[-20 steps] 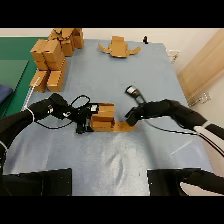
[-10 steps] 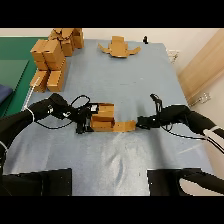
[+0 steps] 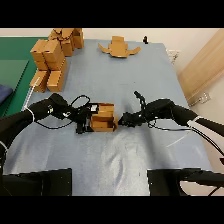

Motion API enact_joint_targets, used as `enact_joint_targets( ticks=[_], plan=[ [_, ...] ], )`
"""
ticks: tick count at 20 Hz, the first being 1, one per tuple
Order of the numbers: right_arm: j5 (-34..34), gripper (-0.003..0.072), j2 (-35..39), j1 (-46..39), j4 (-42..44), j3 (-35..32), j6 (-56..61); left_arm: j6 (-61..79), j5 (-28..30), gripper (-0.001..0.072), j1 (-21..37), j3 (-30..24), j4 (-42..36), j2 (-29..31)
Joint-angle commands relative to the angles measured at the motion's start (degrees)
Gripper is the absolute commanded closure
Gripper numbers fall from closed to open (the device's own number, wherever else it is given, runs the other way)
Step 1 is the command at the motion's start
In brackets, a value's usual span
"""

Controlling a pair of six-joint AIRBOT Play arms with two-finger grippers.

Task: Fold the box.

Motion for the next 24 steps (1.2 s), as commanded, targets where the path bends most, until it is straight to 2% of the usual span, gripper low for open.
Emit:
enact_joint_targets(
  ticks=[1, 3, 8, 11, 13, 14, 19, 24],
  plan=[
    [-5.2, 0.0443, 0.4, 0.6, 3.8, 1.6, -1.8, 0.0, 0.0, 0.0566, 0.0, 0.0, -0.1, 0.0],
    [-6.7, 0.0454, 1.1, 0.6, 4.8, 1.6, -1.6, 0.0, 0.0, 0.0566, 0.0, 0.0, -0.1, 0.0],
    [-5.5, 0.0455, 2.1, 1.0, 4.0, 1.6, -0.2, 0.0, 0.0, 0.0566, 0.0, 0.0, -0.1, 0.0],
    [-0.5, 0.0316, 2.1, 1.8, 0.1, 1.6, 2.9, 0.0, 0.0, 0.0566, 0.0, 0.0, -0.1, 0.0],
    [1.6, 0.0293, 2.1, 3.3, -3.2, 1.8, 5.9, 0.0, 0.0, 0.0566, 0.0, 0.0, -0.1, 0.0],
    [1.7, 0.0232, 2.0, 4.0, -5.2, 2.2, 7.5, 0.0, 0.0, 0.0567, 0.0, 0.0, -0.1, 0.0],
    [3.3, 0.0224, -0.3, 8.1, -8.9, 6.0, 11.6, 0.0, 0.0, 0.0566, 0.0, 0.0, -0.1, 0.0],
    [1.9, 0.0224, -2.7, 13.1, -26.3, 13.0, 30.0, 0.0, 0.0, 0.0567, 0.0, 0.0, -0.1, 0.0]
  ],
)
